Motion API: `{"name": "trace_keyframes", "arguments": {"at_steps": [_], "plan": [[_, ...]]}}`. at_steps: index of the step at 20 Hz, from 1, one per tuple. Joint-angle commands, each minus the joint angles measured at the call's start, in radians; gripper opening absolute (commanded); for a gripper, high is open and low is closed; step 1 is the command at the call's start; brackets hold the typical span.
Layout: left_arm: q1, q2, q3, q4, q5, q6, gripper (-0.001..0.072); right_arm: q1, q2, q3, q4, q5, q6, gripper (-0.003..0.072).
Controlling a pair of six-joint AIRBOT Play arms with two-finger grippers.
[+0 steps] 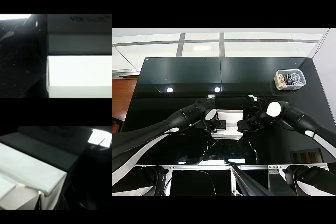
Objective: Fold the box and place the chain.
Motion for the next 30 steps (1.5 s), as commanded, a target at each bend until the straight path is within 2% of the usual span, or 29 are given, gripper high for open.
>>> {"name": "trace_keyframes", "arguments": {"at_steps": [1,4,7,13,14,15,16,22,23,24,25,30], "plan": [[0.000,0.000,0.000,0.000,0.000,0.000,0.0028,0.075,-0.042,0.079,-0.203,0.039,0.221,0.0305],[0.000,0.000,0.000,0.000,0.000,0.000,0.0028,0.132,-0.082,0.153,-0.303,0.105,0.381,0.0305],[0.000,0.000,0.000,0.000,0.000,0.000,0.0028,0.193,-0.106,0.167,-0.381,0.113,0.518,0.0305],[0.000,0.000,0.000,0.000,0.000,0.000,0.0028,0.243,-0.154,0.167,-0.410,0.119,0.591,0.0294],[0.000,0.000,0.000,0.000,0.000,0.000,0.0028,0.243,-0.154,0.167,-0.415,0.119,0.593,0.0160],[0.000,0.000,0.000,0.000,0.000,0.000,0.0028,0.243,-0.154,0.167,-0.415,0.119,0.593,0.0110],[0.000,0.000,0.000,0.000,-0.001,0.000,0.0028,0.243,-0.154,0.167,-0.414,0.116,0.594,0.0016],[0.000,0.000,0.000,0.000,0.000,0.000,0.0028,0.243,-0.154,0.167,-0.414,0.119,0.605,0.0016],[0.000,0.000,0.000,0.000,0.000,0.000,0.0028,0.242,-0.153,0.169,-0.414,0.119,0.605,0.0049],[0.000,0.000,0.000,0.000,0.000,0.000,0.0028,0.242,-0.153,0.174,-0.414,0.119,0.605,0.0233],[0.000,0.000,0.000,0.000,-0.001,0.000,0.0028,0.241,-0.153,0.184,-0.414,0.122,0.604,0.0268],[0.000,0.000,0.000,0.000,-0.001,0.000,0.0028,0.241,-0.153,0.229,-0.417,0.135,0.605,0.0264]]}}
